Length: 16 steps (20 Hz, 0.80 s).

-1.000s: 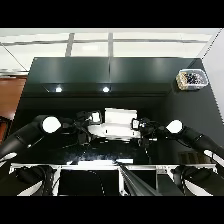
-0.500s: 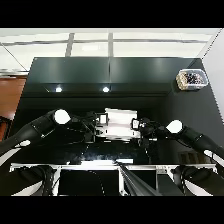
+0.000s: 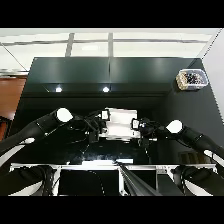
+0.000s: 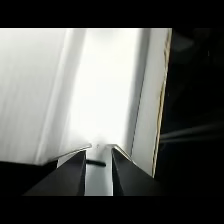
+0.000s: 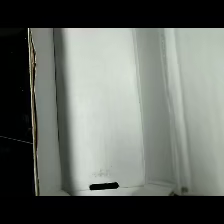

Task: Fold the box and place the chain.

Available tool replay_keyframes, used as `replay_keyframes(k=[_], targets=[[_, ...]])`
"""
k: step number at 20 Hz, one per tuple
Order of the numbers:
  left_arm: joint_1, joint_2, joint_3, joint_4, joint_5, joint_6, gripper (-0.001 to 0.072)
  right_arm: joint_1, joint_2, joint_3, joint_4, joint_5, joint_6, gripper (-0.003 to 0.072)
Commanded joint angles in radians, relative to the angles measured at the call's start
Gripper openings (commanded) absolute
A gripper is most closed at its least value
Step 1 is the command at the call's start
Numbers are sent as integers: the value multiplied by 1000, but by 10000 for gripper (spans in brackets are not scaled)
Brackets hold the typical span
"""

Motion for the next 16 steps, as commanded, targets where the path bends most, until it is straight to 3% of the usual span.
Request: replay_keyframes(k=[1, 3, 4, 6, 7, 8, 9, 15, 16], targets=[[-1, -32, 1, -160, 7, 4, 200, 1, 0, 0, 0, 0, 0, 96], [-1, -34, 0, -153, 5, 4, 198, 1, 0, 0, 0, 0, 0, 97], [-1, -34, 0, -146, 5, 4, 137, 1, 0, 0, 0, 0, 0, 96], [-1, -34, 0, -140, 5, 4, 110, 1, 0, 0, 0, 0, 0, 96], [-1, -34, 0, -140, 5, 4, 152, 1, 0, 0, 0, 0, 0, 96], [-1, -34, 0, -137, 6, 4, 254, 1, 0, 0, 0, 0, 0, 96], [-1, -34, 0, -130, 5, 4, 301, 1, 0, 0, 0, 0, 0, 96], [-1, -34, 0, -104, -3, 4, 310, 1, 0, 0, 0, 0, 0, 96], [-1, -34, 0, -93, -3, 4, 429, 1, 0, 0, 0, 0, 0, 97]])
